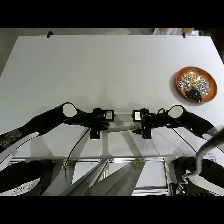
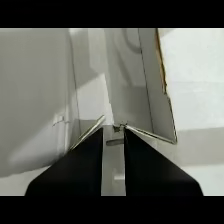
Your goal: Fold the box and place the chain.
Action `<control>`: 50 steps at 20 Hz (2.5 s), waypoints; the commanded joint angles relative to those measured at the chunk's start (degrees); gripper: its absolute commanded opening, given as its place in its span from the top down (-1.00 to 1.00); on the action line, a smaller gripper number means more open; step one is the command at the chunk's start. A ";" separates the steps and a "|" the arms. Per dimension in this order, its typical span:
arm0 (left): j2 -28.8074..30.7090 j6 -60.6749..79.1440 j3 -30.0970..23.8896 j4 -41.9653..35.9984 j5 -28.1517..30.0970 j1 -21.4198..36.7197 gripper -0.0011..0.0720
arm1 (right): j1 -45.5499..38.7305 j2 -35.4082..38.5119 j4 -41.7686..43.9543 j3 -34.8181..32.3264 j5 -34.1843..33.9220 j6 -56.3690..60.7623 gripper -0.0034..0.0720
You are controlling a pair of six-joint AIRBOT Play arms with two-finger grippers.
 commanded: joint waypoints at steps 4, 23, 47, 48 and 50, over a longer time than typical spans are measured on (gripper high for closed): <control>-0.02 -10.82 -0.02 -0.07 0.70 -0.76 -0.38 | -0.02 0.04 -0.04 0.02 0.00 -0.07 -0.16; 19.10 -77.29 -2.16 27.76 -19.15 14.27 0.95 | -0.02 0.04 -0.02 0.02 0.00 -0.07 -0.16; 9.97 -81.05 -7.02 -2.40 -4.87 7.17 0.62 | -0.02 0.04 -0.02 0.02 0.00 -0.07 -0.16; 10.40 -81.05 -7.02 -3.43 -4.35 6.86 0.49 | -0.02 0.04 -0.04 0.02 -0.02 -0.07 -0.16; 10.95 -81.05 -6.91 -4.42 -3.78 6.08 0.48 | -0.02 0.04 -0.04 0.02 0.00 -0.07 -0.16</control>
